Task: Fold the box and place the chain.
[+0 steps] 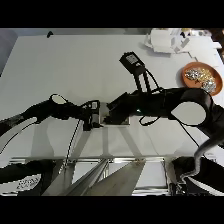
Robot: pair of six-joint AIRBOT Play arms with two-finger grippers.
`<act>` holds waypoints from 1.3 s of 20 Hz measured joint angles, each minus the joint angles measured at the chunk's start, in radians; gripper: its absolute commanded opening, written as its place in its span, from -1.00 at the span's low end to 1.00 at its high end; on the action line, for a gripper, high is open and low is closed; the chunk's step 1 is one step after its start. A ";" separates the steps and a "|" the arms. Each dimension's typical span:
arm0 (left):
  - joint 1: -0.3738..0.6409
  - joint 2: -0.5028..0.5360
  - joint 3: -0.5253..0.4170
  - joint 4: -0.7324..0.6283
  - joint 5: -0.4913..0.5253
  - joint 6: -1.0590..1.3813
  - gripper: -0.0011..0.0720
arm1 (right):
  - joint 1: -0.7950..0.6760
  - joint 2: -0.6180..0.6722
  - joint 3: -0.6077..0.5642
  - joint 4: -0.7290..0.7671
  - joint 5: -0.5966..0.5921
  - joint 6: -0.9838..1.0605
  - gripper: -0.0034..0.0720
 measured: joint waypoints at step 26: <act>-0.001 0.000 0.000 0.002 -0.001 0.001 -0.40 | 0.018 -0.113 0.002 0.268 -0.059 -0.123 -0.86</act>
